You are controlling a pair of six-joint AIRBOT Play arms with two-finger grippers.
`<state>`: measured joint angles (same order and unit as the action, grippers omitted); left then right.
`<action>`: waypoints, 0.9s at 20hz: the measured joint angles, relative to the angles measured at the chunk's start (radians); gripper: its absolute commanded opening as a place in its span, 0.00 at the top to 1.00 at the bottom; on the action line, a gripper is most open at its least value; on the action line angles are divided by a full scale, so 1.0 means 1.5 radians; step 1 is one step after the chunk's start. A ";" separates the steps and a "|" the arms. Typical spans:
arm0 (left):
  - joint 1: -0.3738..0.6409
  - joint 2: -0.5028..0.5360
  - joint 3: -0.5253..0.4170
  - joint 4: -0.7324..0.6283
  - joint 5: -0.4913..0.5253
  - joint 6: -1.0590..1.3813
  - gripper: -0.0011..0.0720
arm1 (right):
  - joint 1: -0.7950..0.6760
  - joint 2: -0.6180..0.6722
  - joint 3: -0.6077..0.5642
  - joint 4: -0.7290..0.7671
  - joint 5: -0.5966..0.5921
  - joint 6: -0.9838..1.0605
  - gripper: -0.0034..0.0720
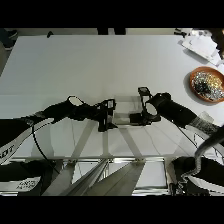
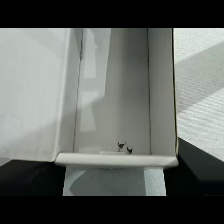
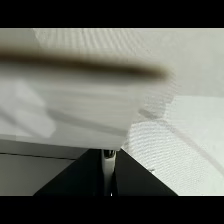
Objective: Fold the box and place the chain.
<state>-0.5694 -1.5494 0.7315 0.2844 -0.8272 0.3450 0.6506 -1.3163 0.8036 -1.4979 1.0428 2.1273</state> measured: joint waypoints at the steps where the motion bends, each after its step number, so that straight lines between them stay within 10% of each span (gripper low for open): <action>1: 0.000 0.000 0.000 0.001 0.000 0.002 0.61 | 0.000 -0.001 0.000 -0.001 -0.002 -0.005 0.61; 8: 0.000 0.000 0.000 0.000 0.000 0.002 0.61 | 0.001 -0.010 0.000 0.003 -0.011 -0.007 0.56; 13: 0.000 0.000 0.000 0.001 0.000 0.002 0.61 | 0.000 -0.023 0.000 0.001 -0.005 -0.006 0.91; 18: 0.000 0.000 0.000 0.000 0.000 0.001 0.61 | 0.000 -0.026 0.001 0.002 -0.003 -0.006 0.93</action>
<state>-0.5694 -1.5494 0.7315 0.2844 -0.8268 0.3458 0.6506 -1.3552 0.8047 -1.4956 1.0378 2.1181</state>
